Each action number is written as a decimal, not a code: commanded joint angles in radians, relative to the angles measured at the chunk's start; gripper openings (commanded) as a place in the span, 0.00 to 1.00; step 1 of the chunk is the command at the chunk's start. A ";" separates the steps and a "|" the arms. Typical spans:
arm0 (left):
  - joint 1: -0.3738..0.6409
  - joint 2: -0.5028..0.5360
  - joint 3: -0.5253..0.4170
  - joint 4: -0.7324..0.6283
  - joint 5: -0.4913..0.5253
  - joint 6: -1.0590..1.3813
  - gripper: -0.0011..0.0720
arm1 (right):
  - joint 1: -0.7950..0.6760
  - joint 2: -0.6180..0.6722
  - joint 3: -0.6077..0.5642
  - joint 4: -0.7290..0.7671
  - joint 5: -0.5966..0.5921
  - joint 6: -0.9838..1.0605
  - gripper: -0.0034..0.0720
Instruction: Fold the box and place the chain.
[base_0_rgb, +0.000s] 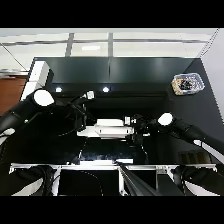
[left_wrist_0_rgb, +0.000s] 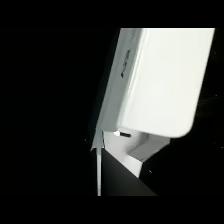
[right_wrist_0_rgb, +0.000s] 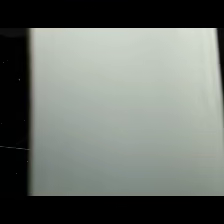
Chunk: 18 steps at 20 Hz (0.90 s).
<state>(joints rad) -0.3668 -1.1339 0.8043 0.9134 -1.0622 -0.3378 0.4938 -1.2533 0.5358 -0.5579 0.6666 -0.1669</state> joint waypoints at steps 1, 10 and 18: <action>0.016 0.049 -0.010 0.063 -0.208 -0.225 0.05 | 0.001 0.000 0.000 -0.004 0.003 0.001 0.60; -0.080 0.048 -0.225 -0.688 0.288 -0.183 0.05 | 0.001 0.000 0.000 -0.003 0.002 0.001 0.60; -0.103 -0.112 -0.211 -0.534 0.425 -0.113 0.05 | 0.001 0.000 0.000 -0.003 0.002 0.001 0.60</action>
<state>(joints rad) -0.4538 -1.1759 0.5842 0.2958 -0.6125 -0.4690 0.4938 -1.2533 0.5362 -0.5617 0.6689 -0.1661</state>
